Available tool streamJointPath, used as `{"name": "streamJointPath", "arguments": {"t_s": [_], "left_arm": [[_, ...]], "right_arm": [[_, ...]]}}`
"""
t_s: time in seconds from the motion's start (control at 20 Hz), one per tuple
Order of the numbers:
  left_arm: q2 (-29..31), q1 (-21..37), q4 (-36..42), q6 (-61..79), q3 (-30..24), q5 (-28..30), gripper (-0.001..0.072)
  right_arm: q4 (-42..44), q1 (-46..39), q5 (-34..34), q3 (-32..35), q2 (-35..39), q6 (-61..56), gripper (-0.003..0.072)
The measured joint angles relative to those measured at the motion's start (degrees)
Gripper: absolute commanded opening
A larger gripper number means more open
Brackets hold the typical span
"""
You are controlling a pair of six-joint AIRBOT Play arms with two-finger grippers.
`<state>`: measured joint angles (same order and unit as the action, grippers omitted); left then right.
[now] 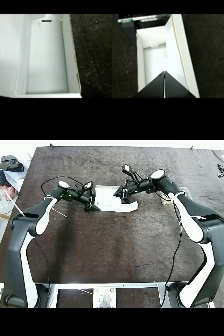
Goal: Fold the box and place the chain.
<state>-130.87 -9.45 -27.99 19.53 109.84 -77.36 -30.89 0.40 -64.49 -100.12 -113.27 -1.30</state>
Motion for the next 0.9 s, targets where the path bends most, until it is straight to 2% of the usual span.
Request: {"name": "streamJointPath", "arguments": {"t_s": [0.4,0.6,0.9], "left_arm": [[0.0,0.0,-0.02,-0.02,0.0,0.0,0.0347],[0.0,0.0,-0.04,-0.04,0.0,0.0,0.0347],[-0.02,0.02,-0.04,-0.07,0.0,-0.07,0.0347]], "right_arm": [[0.42,0.09,11.15,0.0,-1.33,-0.04,0.0002],[0.31,0.07,12.31,0.0,-3.45,-0.07,0.0002],[0.28,0.04,10.43,-0.09,-4.79,-0.04,0.0003]]}}
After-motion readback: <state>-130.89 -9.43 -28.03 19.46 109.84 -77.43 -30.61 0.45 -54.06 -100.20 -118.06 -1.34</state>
